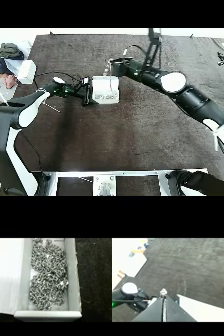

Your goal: Fold the box and place the chain.

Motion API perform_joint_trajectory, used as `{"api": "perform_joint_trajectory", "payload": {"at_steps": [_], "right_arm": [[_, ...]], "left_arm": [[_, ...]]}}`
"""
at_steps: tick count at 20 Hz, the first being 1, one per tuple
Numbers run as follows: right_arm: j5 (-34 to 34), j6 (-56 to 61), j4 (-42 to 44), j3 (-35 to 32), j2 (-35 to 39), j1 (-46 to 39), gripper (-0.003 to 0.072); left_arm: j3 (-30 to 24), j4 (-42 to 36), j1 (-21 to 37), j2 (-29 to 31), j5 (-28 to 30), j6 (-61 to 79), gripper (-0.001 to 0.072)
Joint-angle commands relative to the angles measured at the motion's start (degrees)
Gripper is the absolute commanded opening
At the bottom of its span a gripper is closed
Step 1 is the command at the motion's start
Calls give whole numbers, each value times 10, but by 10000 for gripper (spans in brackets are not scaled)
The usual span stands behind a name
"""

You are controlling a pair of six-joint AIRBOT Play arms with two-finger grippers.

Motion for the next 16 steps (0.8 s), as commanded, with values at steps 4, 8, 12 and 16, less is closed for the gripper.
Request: {"api": "perform_joint_trajectory", "payload": {"at_steps": [4,8,12,16], "right_arm": [[-3,-9,-22,15,-70,16,-13],[7,-9,-120,15,-76,16,-12],[37,-6,-172,15,-62,13,445],[7,-9,-204,16,-56,-8,229]], "left_arm": [[0,0,0,0,0,0,354],[0,0,0,0,0,0,355],[0,0,0,0,0,0,355],[0,0,0,0,0,0,354]]}}
